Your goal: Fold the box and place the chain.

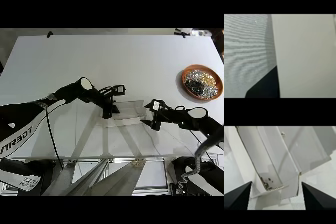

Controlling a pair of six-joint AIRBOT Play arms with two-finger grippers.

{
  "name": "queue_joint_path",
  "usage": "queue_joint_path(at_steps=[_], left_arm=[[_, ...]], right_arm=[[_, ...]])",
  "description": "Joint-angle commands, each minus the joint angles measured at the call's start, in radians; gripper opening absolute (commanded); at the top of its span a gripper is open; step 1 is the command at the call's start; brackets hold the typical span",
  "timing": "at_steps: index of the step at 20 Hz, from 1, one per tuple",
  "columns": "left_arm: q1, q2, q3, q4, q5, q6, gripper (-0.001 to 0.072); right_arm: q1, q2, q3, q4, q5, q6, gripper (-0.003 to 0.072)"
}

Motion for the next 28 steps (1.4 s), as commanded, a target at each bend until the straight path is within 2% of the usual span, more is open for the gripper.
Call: queue_joint_path(at_steps=[1, 5, 9, 12, 18, 28], left_arm=[[0.000, 0.000, 0.000, 0.000, 0.001, 0.001, 0.0011], [0.000, 0.000, 0.000, 0.000, 0.001, 0.001, 0.0011], [0.000, 0.000, 0.000, 0.000, 0.001, 0.001, 0.0011], [0.000, 0.000, 0.000, 0.000, 0.001, 0.001, 0.0011], [0.000, 0.000, 0.000, 0.000, 0.001, 0.001, 0.0011], [0.000, 0.000, 0.000, 0.000, 0.001, 0.001, 0.0011]], right_arm=[[0.006, -0.056, 0.044, 0.010, -0.003, -0.008, 0.0701], [0.056, -0.091, 0.055, -0.017, 0.009, -0.008, 0.0701], [0.056, -0.090, 0.055, -0.072, 0.076, -0.008, 0.0701], [0.055, -0.087, 0.060, -0.087, 0.077, -0.007, 0.0701], [-0.021, -0.050, 0.095, -0.111, 0.141, -0.007, 0.0699], [-0.005, -0.054, 0.095, -0.137, 0.174, -0.011, 0.0663]])
